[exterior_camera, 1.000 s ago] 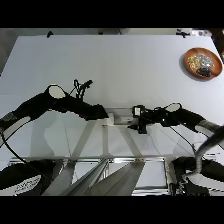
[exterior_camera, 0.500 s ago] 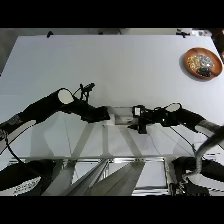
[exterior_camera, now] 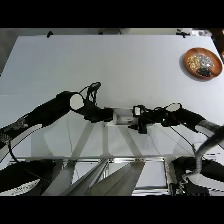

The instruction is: Fold the box and place the chain.

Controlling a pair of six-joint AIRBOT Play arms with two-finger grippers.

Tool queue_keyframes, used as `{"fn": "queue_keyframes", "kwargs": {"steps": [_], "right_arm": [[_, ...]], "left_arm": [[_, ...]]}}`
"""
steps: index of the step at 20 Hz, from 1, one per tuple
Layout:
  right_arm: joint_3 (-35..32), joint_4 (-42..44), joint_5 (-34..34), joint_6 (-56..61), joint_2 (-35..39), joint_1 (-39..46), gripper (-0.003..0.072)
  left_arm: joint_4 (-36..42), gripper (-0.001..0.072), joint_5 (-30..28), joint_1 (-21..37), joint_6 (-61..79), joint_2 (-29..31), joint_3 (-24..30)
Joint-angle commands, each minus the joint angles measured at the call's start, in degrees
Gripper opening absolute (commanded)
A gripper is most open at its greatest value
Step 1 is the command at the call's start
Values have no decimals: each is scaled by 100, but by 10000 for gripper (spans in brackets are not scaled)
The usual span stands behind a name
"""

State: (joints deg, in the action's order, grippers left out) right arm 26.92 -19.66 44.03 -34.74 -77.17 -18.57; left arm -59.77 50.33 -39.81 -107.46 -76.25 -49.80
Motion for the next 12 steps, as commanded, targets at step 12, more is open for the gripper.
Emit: {"fn": "queue_keyframes", "kwargs": {"steps": [12], "right_arm": [[0, 0, 0, -7, 2, 0, 403]], "left_arm": [[-2216, 374, 83, -750, -2437, 2, -81]]}}
